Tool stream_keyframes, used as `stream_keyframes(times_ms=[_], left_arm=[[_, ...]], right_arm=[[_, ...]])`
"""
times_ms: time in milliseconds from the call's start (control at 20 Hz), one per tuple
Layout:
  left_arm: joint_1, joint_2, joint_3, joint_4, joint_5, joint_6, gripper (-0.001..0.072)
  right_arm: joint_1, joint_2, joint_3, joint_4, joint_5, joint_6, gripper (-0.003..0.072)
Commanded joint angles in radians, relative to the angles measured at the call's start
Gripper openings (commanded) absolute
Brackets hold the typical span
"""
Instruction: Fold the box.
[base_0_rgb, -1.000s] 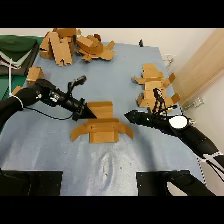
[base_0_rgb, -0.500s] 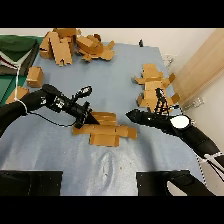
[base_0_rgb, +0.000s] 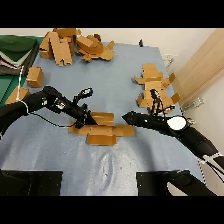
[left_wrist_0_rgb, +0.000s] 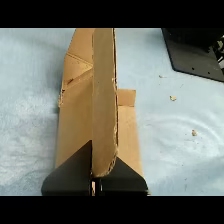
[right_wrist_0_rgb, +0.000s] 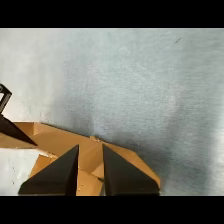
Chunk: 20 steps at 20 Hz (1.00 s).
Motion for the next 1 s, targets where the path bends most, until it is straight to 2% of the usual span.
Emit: stream_keyframes(times_ms=[0,300,600,800,950], left_arm=[[0.003,-0.004,0.0,0.017,0.056,-0.015,0.0014],[0.021,-0.033,0.002,0.013,0.089,-0.04,0.0014],[0.021,-0.032,0.002,0.003,0.089,-0.041,0.0014],[0.021,-0.026,0.003,0.0,0.089,-0.047,0.0014],[0.021,-0.014,0.003,0.0,0.08,-0.048,0.0014]], right_arm=[[0.017,0.001,0.001,-0.002,0.004,-0.001,0.0227],[0.017,0.001,0.001,-0.003,0.05,-0.001,0.0227],[0.017,0.001,0.002,-0.005,0.04,0.016,0.0227],[0.031,0.001,0.002,-0.128,0.051,-0.003,0.0225],[0.168,0.001,0.002,-0.279,0.051,0.0,0.0224]])
